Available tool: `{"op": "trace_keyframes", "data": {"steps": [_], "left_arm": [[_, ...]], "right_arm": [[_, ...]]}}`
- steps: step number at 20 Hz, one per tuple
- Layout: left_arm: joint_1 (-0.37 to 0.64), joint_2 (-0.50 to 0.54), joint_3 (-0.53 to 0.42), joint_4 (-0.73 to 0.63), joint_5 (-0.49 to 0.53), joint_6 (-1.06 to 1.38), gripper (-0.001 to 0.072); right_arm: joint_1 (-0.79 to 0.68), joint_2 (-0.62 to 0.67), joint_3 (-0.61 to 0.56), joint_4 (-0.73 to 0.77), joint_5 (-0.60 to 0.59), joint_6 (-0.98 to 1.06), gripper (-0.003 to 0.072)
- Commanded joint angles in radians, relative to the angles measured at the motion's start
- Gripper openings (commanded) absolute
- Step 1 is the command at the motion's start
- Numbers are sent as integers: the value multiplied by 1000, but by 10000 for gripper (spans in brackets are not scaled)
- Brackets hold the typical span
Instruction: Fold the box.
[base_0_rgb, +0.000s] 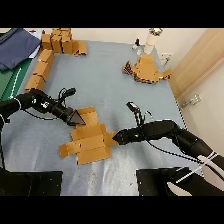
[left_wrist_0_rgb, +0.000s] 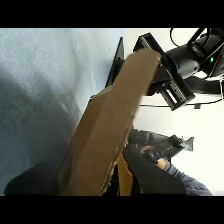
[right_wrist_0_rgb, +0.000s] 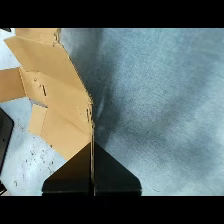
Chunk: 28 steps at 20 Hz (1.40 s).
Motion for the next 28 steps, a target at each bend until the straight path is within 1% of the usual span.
{"op": "trace_keyframes", "data": {"steps": [1,4,5,6,11,12,14,15,16,18,20,21,23,24,25,26,27,28], "left_arm": [[-4,-1,-1,5,15,23,217],[-4,-1,-1,5,28,27,216],[-5,-1,-1,5,33,29,162],[-10,-1,-1,5,32,47,12],[-40,0,-1,5,47,52,13],[-41,0,0,4,51,51,13],[-41,3,0,-4,51,42,12],[-43,13,0,-11,51,42,12],[-48,30,0,-26,59,47,12],[-88,93,0,-32,116,79,11],[-156,167,0,-31,176,129,12],[-198,203,0,-29,214,146,12],[-274,259,1,-30,288,191,11],[-307,275,1,-29,320,215,12],[-332,278,2,-24,348,223,12],[-348,274,1,-11,373,234,12],[-352,265,2,4,394,234,12],[-349,252,2,5,402,233,12]], "right_arm": [[0,1,0,0,3,1,3],[0,1,0,0,3,1,3],[0,1,0,0,4,1,3],[0,1,0,0,4,1,4],[0,1,0,-10,12,0,6],[0,1,0,-19,12,2,28],[-3,1,2,-37,19,62,361],[-10,1,7,-61,19,104,371],[-22,3,17,-93,18,146,370],[-69,10,46,-156,13,216,371],[-141,34,86,-197,-2,270,363],[-185,52,106,-206,-14,296,347],[-254,84,132,-206,-45,308,128],[-275,97,135,-206,-63,308,114],[-290,109,135,-206,-86,308,67],[-292,116,135,-206,-106,308,39],[-292,119,135,-203,-125,308,21],[-292,119,135,-196,-141,308,21]]}}
